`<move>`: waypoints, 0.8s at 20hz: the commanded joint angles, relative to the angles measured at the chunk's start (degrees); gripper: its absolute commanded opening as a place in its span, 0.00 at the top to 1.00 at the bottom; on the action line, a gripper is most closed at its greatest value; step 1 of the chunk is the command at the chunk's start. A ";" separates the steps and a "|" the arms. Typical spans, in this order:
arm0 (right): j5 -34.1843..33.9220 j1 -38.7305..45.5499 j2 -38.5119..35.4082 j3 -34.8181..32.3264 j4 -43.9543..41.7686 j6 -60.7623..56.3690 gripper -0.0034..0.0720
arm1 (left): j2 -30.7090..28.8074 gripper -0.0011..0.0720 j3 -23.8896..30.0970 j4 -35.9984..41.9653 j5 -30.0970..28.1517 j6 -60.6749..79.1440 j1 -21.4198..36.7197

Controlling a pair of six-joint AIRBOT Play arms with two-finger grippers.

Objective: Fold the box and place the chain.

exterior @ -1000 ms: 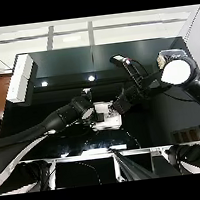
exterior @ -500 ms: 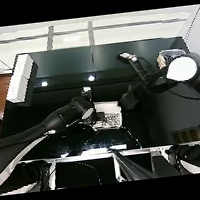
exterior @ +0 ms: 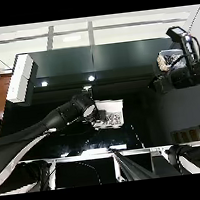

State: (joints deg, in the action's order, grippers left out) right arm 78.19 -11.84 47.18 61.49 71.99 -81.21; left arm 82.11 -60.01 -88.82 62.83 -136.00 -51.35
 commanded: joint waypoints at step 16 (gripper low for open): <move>-0.85 1.14 -0.94 0.04 3.30 -2.51 0.42 | -31.21 0.32 33.00 48.41 -11.80 96.76 35.08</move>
State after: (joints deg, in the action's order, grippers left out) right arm 77.34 -10.70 46.26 61.49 74.50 -82.30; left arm 52.82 -35.59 -63.02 57.71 -71.09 -23.88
